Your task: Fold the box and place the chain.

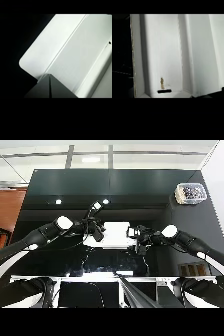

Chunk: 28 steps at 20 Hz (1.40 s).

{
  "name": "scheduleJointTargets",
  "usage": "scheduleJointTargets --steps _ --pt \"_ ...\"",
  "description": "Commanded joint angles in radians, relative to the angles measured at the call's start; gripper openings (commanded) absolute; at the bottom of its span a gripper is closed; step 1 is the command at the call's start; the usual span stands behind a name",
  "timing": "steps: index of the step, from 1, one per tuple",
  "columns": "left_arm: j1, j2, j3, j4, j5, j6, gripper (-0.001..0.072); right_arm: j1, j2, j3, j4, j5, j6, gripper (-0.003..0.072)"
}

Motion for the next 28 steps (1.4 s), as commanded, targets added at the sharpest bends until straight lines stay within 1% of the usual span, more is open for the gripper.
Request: scheduleJointTargets --steps 1,4,7,9,10,12,13,16,17,18,19,20,21,22,23,26,28 --pt "0.000 -0.007 0.004 -0.009 -0.033 -0.007 0.0025 0.000 0.000 0.000 0.001 -0.001 0.000 0.0132" --pt "0.002 -0.005 0.029 -0.010 -0.042 -0.021 0.0024 0.000 0.000 0.000 0.001 -0.001 0.000 0.0132" --pt "0.005 0.009 0.075 -0.005 -0.045 -0.021 0.0024 0.000 0.000 0.000 0.001 -0.001 0.000 0.0132" --pt "0.027 0.043 0.090 0.002 -0.048 -0.021 0.0024 0.000 0.000 0.000 0.001 -0.001 0.000 0.0132" --pt "0.050 0.074 0.090 0.001 -0.067 -0.044 0.0024 0.000 0.000 0.000 0.001 -0.001 0.000 0.0132" --pt "0.112 0.151 0.091 0.031 -0.169 -0.104 0.0023 0.000 0.000 0.000 0.001 -0.001 0.000 0.0132" --pt "0.144 0.196 0.091 0.099 -0.222 -0.133 0.0023 0.000 0.000 0.000 0.001 -0.001 0.000 0.0132" --pt "0.249 0.286 0.090 0.356 -0.319 -0.288 0.0024 0.000 0.000 0.000 0.001 -0.001 0.000 0.0131" --pt "0.292 0.296 0.090 0.373 -0.378 -0.310 0.0025 0.000 0.000 0.000 0.001 -0.001 0.000 0.0132" --pt "0.320 0.296 0.090 0.351 -0.465 -0.289 0.0026 0.000 0.000 0.000 0.001 -0.001 0.000 0.0132" --pt "0.326 0.289 0.090 0.337 -0.558 -0.232 0.0030 0.000 0.000 0.000 0.001 -0.001 0.000 0.0132" --pt "0.316 0.282 0.089 0.337 -0.632 -0.140 0.0051 0.000 0.000 0.000 0.001 -0.001 0.000 0.0131" --pt "0.301 0.277 0.085 0.338 -0.665 -0.055 0.0213 0.000 0.000 0.000 0.001 -0.001 0.000 0.0131" --pt "0.280 0.272 0.076 0.341 -0.656 0.027 0.0449 0.000 0.000 0.000 0.001 -0.001 0.000 0.0132" --pt "0.259 0.265 0.070 0.341 -0.618 0.090 0.0720 0.000 0.000 0.000 0.001 -0.001 0.000 0.0132" --pt "0.181 0.222 0.061 0.348 -0.457 0.213 0.0715 0.000 0.000 0.000 0.001 -0.001 0.000 0.0132" --pt "0.124 0.203 0.061 0.395 -0.372 0.319 0.0715 0.000 0.000 0.000 0.001 -0.001 0.000 0.0131"
